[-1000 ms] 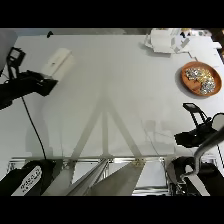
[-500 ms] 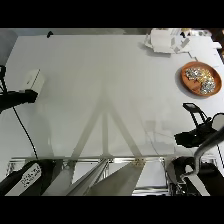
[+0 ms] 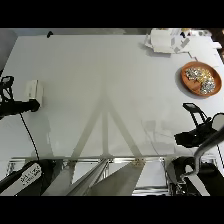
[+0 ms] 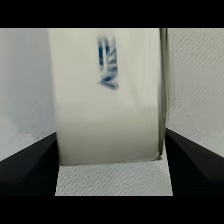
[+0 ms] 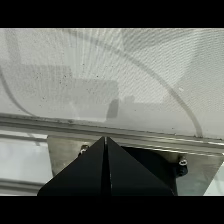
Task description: Fold the box and place the chain.
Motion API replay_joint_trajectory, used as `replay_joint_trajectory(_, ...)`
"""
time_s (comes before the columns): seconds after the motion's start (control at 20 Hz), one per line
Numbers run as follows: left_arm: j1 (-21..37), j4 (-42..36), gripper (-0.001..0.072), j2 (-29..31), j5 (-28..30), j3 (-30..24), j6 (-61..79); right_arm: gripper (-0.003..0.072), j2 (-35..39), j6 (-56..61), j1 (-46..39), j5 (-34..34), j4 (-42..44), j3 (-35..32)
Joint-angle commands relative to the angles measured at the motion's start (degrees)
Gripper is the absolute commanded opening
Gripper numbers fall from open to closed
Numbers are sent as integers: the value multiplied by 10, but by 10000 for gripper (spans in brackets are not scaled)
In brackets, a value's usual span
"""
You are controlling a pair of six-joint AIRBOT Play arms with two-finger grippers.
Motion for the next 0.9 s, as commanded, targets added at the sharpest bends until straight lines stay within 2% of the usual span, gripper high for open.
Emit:
replay_joint_trajectory(0.0,0,10,697,5,-22,0,-15,19,0,0,0,0,0,0)
replay_joint_trajectory(0.25,-15,33,696,95,-12,0,-16,19,0,0,0,0,0,0)
replay_joint_trajectory(0.4,-59,31,695,177,-21,0,-16,19,0,0,0,0,0,0)
replay_joint_trajectory(0.55,-120,29,695,235,-83,0,-20,19,0,0,0,0,0,0)
replay_joint_trajectory(0.7,-177,13,695,278,-170,0,-19,19,0,0,0,0,0,0)
replay_joint_trajectory(0.85,-206,-10,695,310,-244,0,-19,19,0,0,0,0,0,0)
